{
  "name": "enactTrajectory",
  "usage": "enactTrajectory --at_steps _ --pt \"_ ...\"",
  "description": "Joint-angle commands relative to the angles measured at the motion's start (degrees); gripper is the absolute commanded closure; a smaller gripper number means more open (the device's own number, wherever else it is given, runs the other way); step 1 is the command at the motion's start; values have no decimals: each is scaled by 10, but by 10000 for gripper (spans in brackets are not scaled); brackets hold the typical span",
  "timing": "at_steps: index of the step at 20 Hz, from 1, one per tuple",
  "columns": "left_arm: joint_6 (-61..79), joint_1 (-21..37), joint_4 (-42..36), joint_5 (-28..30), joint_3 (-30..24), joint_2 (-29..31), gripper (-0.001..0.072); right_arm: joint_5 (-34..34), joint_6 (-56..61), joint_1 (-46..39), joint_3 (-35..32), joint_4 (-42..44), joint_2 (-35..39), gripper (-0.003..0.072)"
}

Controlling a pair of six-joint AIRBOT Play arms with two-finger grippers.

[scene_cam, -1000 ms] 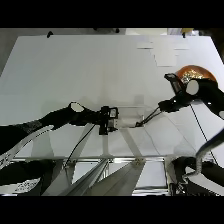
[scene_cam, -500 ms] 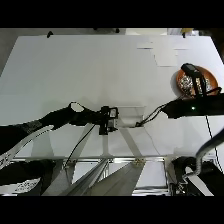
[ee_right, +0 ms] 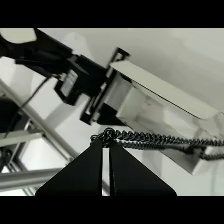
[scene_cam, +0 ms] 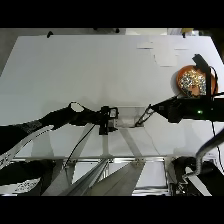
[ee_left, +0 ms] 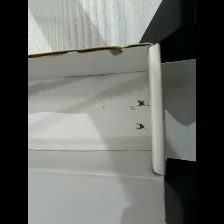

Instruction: Fold the box and place the chain.

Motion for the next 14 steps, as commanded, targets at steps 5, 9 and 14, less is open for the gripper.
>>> enactTrajectory --at_steps 5,9,14 --pt "0 0 0 0 0 0 502 -130 -11 141 1 -63 -24 670" --pt "0 0 0 0 0 0 502 -125 -11 198 1 -120 -90 670" --pt "0 0 0 0 0 0 502 -125 -11 234 1 -171 -162 666"
